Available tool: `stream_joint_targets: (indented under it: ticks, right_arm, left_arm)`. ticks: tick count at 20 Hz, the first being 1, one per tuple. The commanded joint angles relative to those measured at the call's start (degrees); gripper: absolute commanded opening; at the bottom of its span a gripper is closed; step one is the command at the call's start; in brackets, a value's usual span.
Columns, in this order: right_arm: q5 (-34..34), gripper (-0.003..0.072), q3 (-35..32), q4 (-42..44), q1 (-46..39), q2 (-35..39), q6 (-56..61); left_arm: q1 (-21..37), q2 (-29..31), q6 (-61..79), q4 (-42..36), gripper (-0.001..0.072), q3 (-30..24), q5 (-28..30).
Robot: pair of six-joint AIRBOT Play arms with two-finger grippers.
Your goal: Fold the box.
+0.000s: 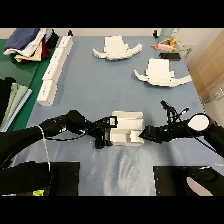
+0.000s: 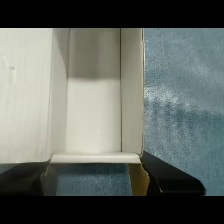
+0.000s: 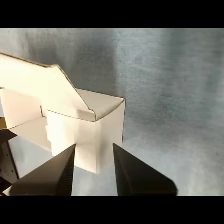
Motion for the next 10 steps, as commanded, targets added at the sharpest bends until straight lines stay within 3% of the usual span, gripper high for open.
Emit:
stream_joint_targets:
  ticks: [1,4,10]
  right_arm:
    - [-2.69,0.0373,0.37,-0.31,1.51,-2.97,0.37]
    - [-2.73,0.0347,2.58,-6.1,3.72,-6.34,6.93]
    - [0.79,0.0346,11.54,-25.81,17.31,-12.61,31.85]
  left_arm:
    - [0.04,0.0,0.02,0.02,0.052,0.0,0.02]
    - [0.04,0.0,0.02,0.02,0.052,0.02,0.0]
    - [0.04,0.0,0.02,0.02,0.052,0.0,0.02]
